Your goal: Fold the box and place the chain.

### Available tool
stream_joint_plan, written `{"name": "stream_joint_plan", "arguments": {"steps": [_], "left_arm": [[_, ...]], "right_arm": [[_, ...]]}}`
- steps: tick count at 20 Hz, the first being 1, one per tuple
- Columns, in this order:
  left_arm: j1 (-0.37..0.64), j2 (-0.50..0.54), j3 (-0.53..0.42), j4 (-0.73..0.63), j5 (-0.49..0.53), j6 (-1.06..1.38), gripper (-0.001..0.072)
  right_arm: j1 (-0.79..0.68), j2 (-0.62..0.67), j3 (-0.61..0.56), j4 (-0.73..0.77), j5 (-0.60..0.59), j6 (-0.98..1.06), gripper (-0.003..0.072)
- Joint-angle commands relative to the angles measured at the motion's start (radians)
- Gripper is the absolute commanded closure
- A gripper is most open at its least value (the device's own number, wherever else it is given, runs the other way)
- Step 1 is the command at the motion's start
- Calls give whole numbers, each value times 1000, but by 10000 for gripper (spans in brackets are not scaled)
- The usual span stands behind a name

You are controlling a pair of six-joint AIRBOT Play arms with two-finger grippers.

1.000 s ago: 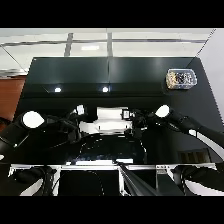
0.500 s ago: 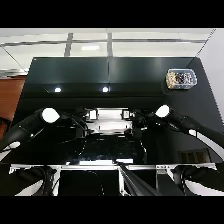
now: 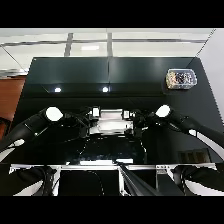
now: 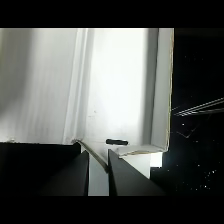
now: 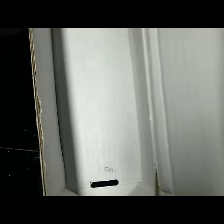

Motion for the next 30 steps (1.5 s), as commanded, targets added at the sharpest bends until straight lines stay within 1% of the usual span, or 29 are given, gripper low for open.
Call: {"name": "stream_joint_plan", "arguments": {"steps": [1, 2, 3, 6, 7, 8, 9, 11, 13, 15, 16, 21, 25, 26, 27, 28, 29, 30], "left_arm": [[-1, -1, 1, -35, -27, 2, 569], [2, -1, 1, -31, -21, 2, 555], [3, -1, 2, -31, -18, 2, 522], [3, -1, 22, 6, -18, 1, 521], [3, -1, 28, 7, -19, 1, 451], [3, -1, 31, 6, -19, 1, 333], [3, -1, 31, 7, -27, -10, 296], [3, -2, 30, 7, -55, -13, 299], [3, -2, 30, 6, -52, -13, 307], [2, -2, 30, -6, -41, -13, 339], [-2, -5, 30, -16, -41, -13, 376], [-14, -72, 30, -148, -25, -8, 375], [-14, -90, 30, -158, -18, -9, 380], [-14, -90, 30, -158, -18, -8, 505], [-14, -90, 30, -158, -19, -8, 574], [-14, -90, 30, -158, -19, -8, 573], [-14, -90, 30, -158, -19, -8, 515], [-16, -90, 30, -158, -18, -9, 407]], "right_arm": [[1, -1, 0, 3, -1, 0, 465], [1, -1, 0, 3, -1, 0, 464], [1, -1, 0, 3, -1, 0, 464], [1, -1, 0, 3, -1, 0, 465], [1, -1, 0, 3, -1, 0, 465], [1, -1, 0, 3, -1, 0, 465], [1, -1, 0, 3, -1, 0, 465], [1, -1, 0, 3, -1, 0, 465], [1, -1, 0, 3, -2, 0, 465], [1, -1, 0, 3, -1, 0, 465], [1, -1, 0, 3, -1, 0, 464], [1, -1, 0, 3, -1, 0, 465], [1, -1, 0, 3, -1, 0, 464], [1, -1, 0, 3, -1, 0, 465], [1, -1, 0, 3, -2, 0, 464], [1, -1, 0, 3, -1, 0, 464], [1, -1, 0, 3, -1, 0, 464], [1, -1, 0, 3, -1, 0, 465]]}}
